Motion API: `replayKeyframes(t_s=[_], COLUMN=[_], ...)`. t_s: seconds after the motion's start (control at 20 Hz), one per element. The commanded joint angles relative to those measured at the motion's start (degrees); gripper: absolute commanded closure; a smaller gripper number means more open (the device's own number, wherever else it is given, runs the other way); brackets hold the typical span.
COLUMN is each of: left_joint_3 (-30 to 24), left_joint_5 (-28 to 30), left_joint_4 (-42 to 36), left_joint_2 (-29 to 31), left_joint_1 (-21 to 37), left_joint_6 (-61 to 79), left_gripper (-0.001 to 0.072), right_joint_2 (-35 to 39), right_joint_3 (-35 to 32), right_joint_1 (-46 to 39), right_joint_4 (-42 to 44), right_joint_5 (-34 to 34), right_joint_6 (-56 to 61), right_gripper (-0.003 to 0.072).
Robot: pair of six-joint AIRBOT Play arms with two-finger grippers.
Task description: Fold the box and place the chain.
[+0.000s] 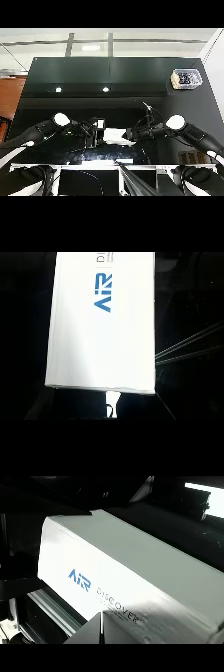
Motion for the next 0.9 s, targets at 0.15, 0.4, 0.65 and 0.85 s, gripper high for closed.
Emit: replayKeyframes(t_s=[0.15, 0.4, 0.65, 0.85], left_joint_3=[0.0, 0.0, 0.0, 0.0], left_joint_5=[0.04, 0.07, 0.07, 0.07], left_joint_4=[1.27, 1.33, 1.27, 1.44], left_joint_2=[-0.04, -0.04, -0.02, 0.31], left_joint_1=[-0.96, -1.01, -1.01, -0.98], left_joint_6=[-0.02, -0.04, -0.04, -1.27], left_gripper=[0.0364, 0.0364, 0.0364, 0.0234], right_joint_2=[-1.07, -1.64, 0.5, 5.2], right_joint_3=[-0.02, 0.02, 4.46, 9.79], right_joint_1=[-0.02, -0.04, -1.46, -8.46], right_joint_4=[-1.49, -1.27, -2.6, -8.74], right_joint_5=[-1.44, -1.27, 4.96, 8.33], right_joint_6=[-0.09, -0.87, -3.89, -3.45], right_gripper=[0.0654, 0.0655, 0.0652, 0.0643])
